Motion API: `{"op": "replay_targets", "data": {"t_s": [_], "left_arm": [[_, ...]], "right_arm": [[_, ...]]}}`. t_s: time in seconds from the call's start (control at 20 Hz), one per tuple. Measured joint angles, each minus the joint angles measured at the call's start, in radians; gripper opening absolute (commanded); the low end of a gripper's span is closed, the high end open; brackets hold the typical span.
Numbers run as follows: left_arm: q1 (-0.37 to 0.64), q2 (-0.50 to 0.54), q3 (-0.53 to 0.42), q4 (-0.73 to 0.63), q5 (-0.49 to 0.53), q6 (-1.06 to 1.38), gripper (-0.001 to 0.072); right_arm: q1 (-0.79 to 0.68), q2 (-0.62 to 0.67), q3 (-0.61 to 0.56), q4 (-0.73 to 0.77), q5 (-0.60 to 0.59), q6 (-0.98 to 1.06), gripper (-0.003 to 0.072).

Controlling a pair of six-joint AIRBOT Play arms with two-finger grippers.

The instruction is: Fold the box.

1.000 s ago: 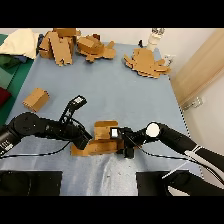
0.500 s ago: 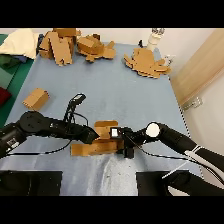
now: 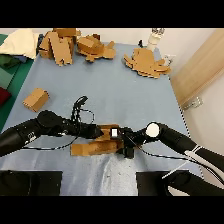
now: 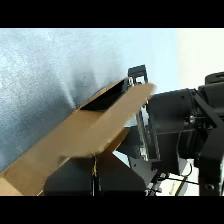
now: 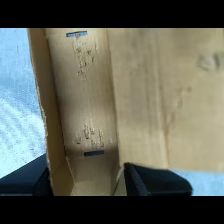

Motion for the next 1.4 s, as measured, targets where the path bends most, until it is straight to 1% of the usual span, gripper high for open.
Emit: {"op": "replay_targets", "data": {"t_s": [0.3,0.55,0.85,1.1,1.25,1.4], "left_arm": [[0.000,-0.011,0.000,-0.015,0.024,-0.001,0.0010],[0.000,-0.024,0.000,-0.018,0.068,-0.007,0.0010],[0.000,-0.117,0.000,-0.018,0.095,-0.034,0.0009],[0.000,-0.148,0.002,-0.018,0.111,-0.038,0.0010],[0.000,-0.134,0.017,-0.018,0.107,0.004,0.0010],[0.024,-0.077,0.030,-0.005,0.056,0.106,0.0010]], "right_arm": [[0.000,0.000,0.000,-0.005,0.000,0.000,0.0535],[0.000,0.000,0.000,-0.006,0.000,0.000,0.0535],[0.000,0.000,0.000,-0.006,-0.001,-0.001,0.0535],[0.000,0.000,0.000,-0.006,-0.001,-0.001,0.0534],[0.000,0.000,0.000,-0.006,0.000,-0.001,0.0535],[0.000,0.000,0.000,-0.006,0.000,-0.001,0.0535]]}}
